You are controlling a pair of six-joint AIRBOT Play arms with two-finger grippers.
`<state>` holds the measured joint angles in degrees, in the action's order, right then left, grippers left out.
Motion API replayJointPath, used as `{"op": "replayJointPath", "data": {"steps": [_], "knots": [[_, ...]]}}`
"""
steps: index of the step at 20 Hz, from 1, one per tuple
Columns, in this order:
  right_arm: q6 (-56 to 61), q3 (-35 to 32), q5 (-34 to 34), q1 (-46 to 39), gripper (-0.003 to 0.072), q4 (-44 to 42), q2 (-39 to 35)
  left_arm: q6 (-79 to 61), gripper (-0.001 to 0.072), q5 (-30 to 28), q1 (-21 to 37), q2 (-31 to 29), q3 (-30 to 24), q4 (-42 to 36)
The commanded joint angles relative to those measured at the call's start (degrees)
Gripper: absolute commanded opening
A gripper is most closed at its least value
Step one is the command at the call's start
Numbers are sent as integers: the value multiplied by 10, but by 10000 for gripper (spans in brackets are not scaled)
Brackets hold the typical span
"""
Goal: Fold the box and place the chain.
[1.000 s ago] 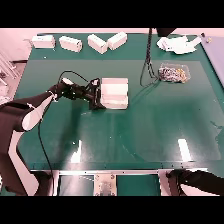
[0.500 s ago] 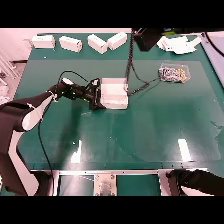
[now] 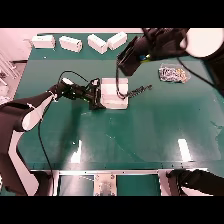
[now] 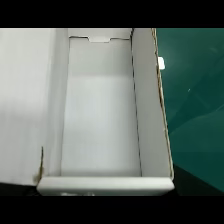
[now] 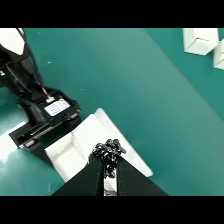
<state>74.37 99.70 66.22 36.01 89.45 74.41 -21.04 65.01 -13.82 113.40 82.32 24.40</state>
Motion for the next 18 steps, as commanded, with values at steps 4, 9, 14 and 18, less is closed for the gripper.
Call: {"op": "replayJointPath", "data": {"steps": [4, 9, 14, 18], "knots": [[1, -111, -73, -1, 266, -34, 0, 0, 627, 0, 0, 0, 0, 0], [2, -122, -67, -28, 453, -11, -2, 0, 627, 0, 1, 0, 0, 0], [29, -128, 29, -139, 442, 23, -4, 0, 627, 0, 0, 0, 0, 0], [-170, -209, -2, -242, 338, 5, -4, 0, 627, 0, 0, 0, 0, 0]]}}
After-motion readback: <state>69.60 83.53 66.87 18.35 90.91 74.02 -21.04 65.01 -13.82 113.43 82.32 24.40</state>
